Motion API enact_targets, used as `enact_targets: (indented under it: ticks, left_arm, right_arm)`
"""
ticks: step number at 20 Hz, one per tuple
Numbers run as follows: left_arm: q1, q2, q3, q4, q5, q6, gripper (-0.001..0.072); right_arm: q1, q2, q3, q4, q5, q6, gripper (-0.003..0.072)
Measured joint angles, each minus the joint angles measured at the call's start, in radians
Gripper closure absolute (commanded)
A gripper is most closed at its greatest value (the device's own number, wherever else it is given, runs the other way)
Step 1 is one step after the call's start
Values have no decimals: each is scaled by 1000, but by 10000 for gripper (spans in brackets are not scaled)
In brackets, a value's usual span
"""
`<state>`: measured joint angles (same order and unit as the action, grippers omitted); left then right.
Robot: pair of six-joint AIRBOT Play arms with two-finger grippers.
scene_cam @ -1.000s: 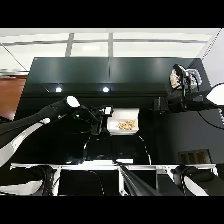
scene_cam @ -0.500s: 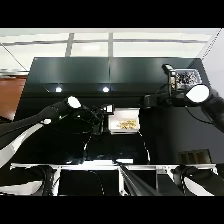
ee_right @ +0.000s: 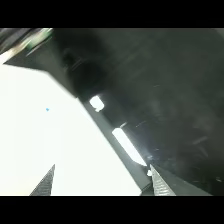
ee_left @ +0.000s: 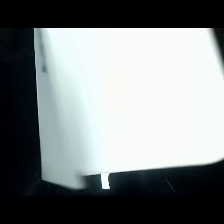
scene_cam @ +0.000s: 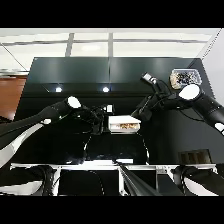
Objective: Fold the box and place the chain.
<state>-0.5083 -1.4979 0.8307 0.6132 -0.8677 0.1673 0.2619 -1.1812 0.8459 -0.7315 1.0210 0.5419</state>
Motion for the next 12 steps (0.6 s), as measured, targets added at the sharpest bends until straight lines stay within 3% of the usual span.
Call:
enact_targets:
  ticks: [10,11,12]
  left_arm:
    - [0,0,0,0,0,0,171]
    - [0,0,0,0,0,0,171]
    - [0,0,0,0,0,0,171]
  right_arm:
    - [95,-2,-21,-101,26,-143,22]
    - [97,-2,-21,-104,26,-148,140]
    - [98,-2,-21,-105,26,-149,211]
